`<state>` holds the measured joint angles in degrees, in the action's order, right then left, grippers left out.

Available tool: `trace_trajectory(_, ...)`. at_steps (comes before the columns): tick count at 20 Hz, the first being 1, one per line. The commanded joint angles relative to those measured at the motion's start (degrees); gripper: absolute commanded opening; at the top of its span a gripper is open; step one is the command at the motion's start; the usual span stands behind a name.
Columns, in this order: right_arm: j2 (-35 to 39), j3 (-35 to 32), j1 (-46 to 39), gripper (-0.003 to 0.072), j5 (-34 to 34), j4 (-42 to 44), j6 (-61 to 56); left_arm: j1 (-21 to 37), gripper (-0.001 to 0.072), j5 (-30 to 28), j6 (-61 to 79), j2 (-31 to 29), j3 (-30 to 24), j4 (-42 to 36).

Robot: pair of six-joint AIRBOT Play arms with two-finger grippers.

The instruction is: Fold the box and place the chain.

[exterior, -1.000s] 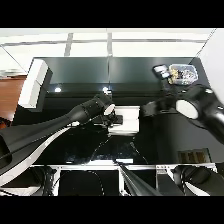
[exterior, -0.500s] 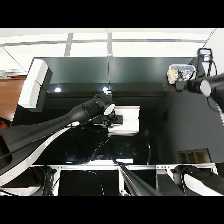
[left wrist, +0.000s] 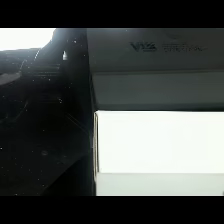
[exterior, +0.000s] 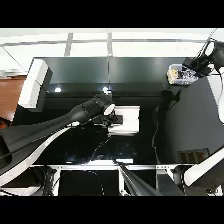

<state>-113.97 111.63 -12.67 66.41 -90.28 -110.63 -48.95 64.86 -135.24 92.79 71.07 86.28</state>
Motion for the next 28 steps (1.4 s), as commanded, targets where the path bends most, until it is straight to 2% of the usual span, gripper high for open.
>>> trace_trajectory(1,-7.1,8.5,-2.0,0.0667,4.5,2.3,-2.3,0.0,0.0027,0.0,0.0,0.0,0.0,0.0)
trace_trajectory(4,-7.8,8.5,-2.7,0.065,2.6,2.3,-2.3,0.0,0.0027,0.2,0.0,0.0,0.0,0.0)
trace_trajectory(5,-7.9,8.5,-2.7,0.0544,1.5,2.4,-2.3,0.0,0.0027,0.2,0.0,0.0,0.0,0.0)
trace_trajectory(9,-8.6,8.5,-2.6,0.0543,-0.1,2.4,-2.0,0.0,0.0028,0.2,0.0,0.0,0.0,0.0)
trace_trajectory(10,-8.8,8.4,-2.6,0.0482,0.2,2.5,-1.6,0.0,0.0027,0.2,0.0,0.0,0.0,0.0)
trace_trajectory(11,-8.8,8.3,-2.6,0.0373,0.2,3.3,-0.7,0.0,0.0027,0.1,0.0,0.0,0.0,0.0)
trace_trajectory(12,-8.8,8.2,-2.6,0.0212,0.3,3.3,0.1,0.0,0.0027,0.1,0.0,0.0,0.0,0.0)
trace_trajectory(14,-8.4,8.2,-2.6,0.001,1.2,3.3,1.5,0.0,0.0027,0.1,0.0,0.0,0.0,0.0)
trace_trajectory(19,-0.7,8.2,-2.6,0.0009,2.0,3.1,9.5,0.0,0.0028,0.1,0.0,0.0,0.0,0.0)
trace_trajectory(22,8.6,8.2,-2.4,0.0008,3.8,3.3,16.5,0.0,0.0027,0.1,0.0,0.0,0.0,0.0)
trace_trajectory(25,19.7,6.9,-2.6,0.0006,1.4,9.5,20.0,0.0,0.0027,0.2,0.0,0.0,0.0,0.0)
trace_trajectory(28,29.5,6.2,-2.3,0.0006,1.9,12.9,20.3,0.0,0.0027,0.2,0.0,0.0,0.0,-0.2)
